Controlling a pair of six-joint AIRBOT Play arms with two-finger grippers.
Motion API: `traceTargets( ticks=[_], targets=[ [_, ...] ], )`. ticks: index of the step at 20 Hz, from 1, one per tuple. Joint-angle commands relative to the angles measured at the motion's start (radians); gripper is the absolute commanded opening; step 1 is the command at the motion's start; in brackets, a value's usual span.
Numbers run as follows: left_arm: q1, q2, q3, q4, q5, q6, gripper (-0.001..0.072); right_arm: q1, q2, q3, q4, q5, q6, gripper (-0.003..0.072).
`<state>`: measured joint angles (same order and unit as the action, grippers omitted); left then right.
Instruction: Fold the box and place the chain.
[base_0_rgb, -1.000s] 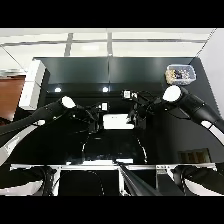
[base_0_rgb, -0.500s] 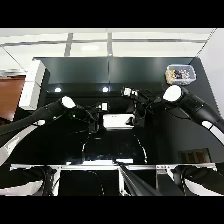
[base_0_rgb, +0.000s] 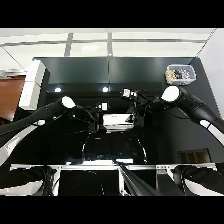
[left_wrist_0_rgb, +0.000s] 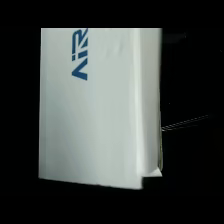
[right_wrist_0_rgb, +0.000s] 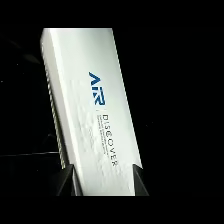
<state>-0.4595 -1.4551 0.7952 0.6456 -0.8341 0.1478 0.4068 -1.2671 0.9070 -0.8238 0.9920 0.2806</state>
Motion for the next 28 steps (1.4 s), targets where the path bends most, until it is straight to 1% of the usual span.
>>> traceTargets(
  ticks=[1, 2, 14, 19, 23, 28],
  targets=[
    [0.000, -0.001, 0.001, 0.001, 0.000, 0.002, 0.0496, 0.000, -0.004, 0.000, 0.004, 0.003, 0.002, 0.0304],
    [0.000, -0.001, 0.001, 0.001, 0.000, 0.002, 0.0496, 0.000, -0.004, 0.000, 0.003, 0.013, 0.003, 0.0290],
    [0.000, -0.001, 0.001, 0.001, 0.000, 0.002, 0.0496, 0.000, -0.006, 0.000, -0.008, 0.040, 0.019, 0.0291],
    [0.000, -0.001, 0.001, 0.001, 0.000, 0.002, 0.0496, 0.000, -0.009, -0.001, -0.008, 0.069, 0.019, 0.0292],
    [0.000, -0.001, 0.001, 0.001, 0.000, 0.002, 0.0496, 0.000, -0.013, -0.027, -0.022, 0.071, 0.032, 0.0293],
    [0.000, -0.001, 0.001, 0.001, 0.000, 0.002, 0.0496, 0.000, -0.007, -0.026, -0.046, 0.070, 0.045, 0.0294]
  ],
)
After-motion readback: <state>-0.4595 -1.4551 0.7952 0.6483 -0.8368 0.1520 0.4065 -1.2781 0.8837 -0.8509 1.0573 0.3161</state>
